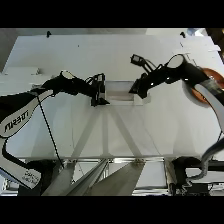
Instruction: Fold the box and place the chain.
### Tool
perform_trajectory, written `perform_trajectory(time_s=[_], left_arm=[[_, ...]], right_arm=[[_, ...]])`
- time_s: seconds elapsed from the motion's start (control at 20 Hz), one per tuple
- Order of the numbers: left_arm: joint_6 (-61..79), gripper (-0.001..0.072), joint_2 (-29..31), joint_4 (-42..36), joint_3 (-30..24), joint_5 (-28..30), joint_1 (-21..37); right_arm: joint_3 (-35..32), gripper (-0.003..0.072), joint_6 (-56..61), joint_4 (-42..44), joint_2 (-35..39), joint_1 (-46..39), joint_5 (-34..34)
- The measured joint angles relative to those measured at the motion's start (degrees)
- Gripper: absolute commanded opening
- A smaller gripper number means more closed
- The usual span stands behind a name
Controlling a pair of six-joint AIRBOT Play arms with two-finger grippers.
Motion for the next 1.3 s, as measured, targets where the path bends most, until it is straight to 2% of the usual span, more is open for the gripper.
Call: perform_trajectory(time_s=[0.3, 0.65, 1.0, 1.3], left_arm=[[0.0, 0.0215, 0.0, 0.0, 0.0, 0.0, 0.0], [0.0, 0.0215, 0.0, 0.0, 0.0, 0.0, 0.0], [0.0, 0.0215, 0.0, 0.0, 0.0, -0.1, 0.0], [0.0, 0.0215, 0.0, 0.0, 0.0, -0.1, 0.0]], right_arm=[[-0.3, 0.0009, 11.3, -4.9, 7.2, -9.5, 4.5], [-6.3, 0.0007, 23.0, -10.1, 6.3, -20.3, 5.4], [-11.6, 0.0008, 27.0, -9.6, -1.4, -18.4, 0.9], [-12.2, 0.0008, 25.0, -1.1, -6.8, -13.8, -2.9]])
